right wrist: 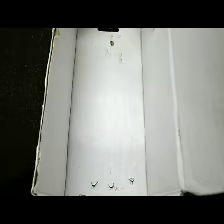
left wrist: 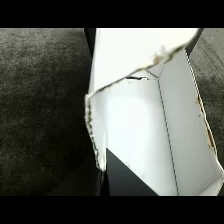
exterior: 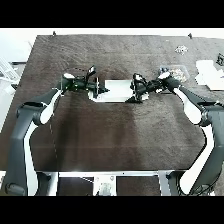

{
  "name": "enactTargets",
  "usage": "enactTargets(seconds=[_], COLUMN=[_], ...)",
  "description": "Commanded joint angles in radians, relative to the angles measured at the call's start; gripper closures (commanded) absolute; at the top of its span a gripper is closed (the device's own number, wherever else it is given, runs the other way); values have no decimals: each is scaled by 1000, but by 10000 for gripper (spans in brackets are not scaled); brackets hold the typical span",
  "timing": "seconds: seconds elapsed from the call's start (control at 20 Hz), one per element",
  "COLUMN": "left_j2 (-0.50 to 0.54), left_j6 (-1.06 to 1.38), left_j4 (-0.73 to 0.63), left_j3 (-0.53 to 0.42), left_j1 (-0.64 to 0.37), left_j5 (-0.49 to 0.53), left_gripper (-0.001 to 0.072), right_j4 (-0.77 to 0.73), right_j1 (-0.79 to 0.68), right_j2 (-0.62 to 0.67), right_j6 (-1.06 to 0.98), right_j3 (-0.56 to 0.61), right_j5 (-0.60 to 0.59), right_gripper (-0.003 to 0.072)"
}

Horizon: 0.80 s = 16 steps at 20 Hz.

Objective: Fold the box and place the chain.

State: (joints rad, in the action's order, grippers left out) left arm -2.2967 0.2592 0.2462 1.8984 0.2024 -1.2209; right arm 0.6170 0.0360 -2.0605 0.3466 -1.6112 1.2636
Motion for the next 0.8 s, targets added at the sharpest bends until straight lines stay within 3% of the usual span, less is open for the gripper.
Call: enactTargets(seconds=[0.0, 0.75], left_j2=[0, 0], left_j6=[0, 1], left_j4=[0, 0], left_j3=[0, 0], left_j1=[0, 0], left_j5=[1, 1], left_gripper=[691, 691], right_j4=[0, -29], right_j1=[0, 0], right_j2=[-2, -2], right_j6=[6, 13], right_j3=[-1, -1], right_j5=[3, 14], right_gripper=[3, 47])
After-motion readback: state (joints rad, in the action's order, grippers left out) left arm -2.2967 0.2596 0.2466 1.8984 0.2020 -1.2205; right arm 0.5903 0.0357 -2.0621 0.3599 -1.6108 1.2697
